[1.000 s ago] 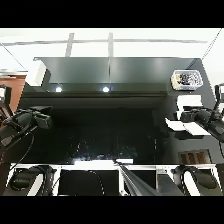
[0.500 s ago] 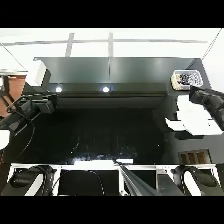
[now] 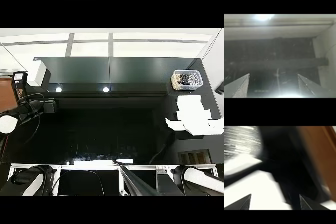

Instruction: Fold the box and place the chain.

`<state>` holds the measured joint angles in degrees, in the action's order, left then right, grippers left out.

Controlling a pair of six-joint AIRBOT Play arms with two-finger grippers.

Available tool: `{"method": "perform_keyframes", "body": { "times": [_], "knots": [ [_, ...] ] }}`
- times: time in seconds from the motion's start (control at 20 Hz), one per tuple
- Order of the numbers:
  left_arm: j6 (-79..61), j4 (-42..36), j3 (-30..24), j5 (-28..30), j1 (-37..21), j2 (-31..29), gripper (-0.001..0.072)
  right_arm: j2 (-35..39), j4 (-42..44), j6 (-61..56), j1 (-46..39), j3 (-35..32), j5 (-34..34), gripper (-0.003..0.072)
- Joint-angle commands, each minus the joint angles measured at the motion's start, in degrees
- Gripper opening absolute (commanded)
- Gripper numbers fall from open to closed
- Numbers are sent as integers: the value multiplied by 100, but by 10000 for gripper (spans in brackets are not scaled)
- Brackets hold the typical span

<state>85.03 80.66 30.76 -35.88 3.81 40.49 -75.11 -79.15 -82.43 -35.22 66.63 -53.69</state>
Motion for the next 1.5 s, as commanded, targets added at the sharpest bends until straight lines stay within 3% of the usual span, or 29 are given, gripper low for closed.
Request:
{"method": "perform_keyframes", "body": {
  "times": [0.0,0.2,0.35,0.4,0.45,0.65,0.7,0.85,0.9,0.95,1.1,1.2,1.35,1.45],
  "knots": [
    [199,308,37,-404,-2,52,718,-975,-944,-459,-942,855,-1292,682],
    [199,304,37,-643,2,52,718,-1344,-682,153,-1812,885,-1056,682],
    [205,304,37,-645,2,52,717,-1692,916,2037,-2376,964,-1373,681],
    [334,286,37,-647,0,52,714,-1853,1189,2295,-2479,1067,-1561,621],
    [566,286,37,-649,-4,52,714,-1980,1161,2317,-2490,1134,-1661,580],
    [680,256,37,-662,7,52,713,-2280,1167,2957,-2299,1161,-2306,579],
    [678,256,37,-671,7,52,713,-2282,1169,2977,-2243,1163,-2308,490],
    [680,214,37,-710,7,52,712,-2264,1272,2977,-2129,1217,-2455,478],
    [678,214,39,-761,7,50,709,-2247,1268,2986,-2081,1217,-2516,206],
    [675,221,39,-841,7,52,709,-2221,1283,3053,-2041,1217,-2621,17],
    [669,328,39,-1040,4,52,709,-1974,1493,3143,-1963,1176,-2789,10],
    [669,350,39,-1056,2,52,709,-1637,2114,3274,-1926,922,-2767,10],
    [669,299,39,-1215,2,52,709,-1134,4081,3853,-1764,140,-2848,10],
    [669,278,39,-1274,4,52,709,-870,4592,4094,-1445,-289,-3123,10]
  ]
}}
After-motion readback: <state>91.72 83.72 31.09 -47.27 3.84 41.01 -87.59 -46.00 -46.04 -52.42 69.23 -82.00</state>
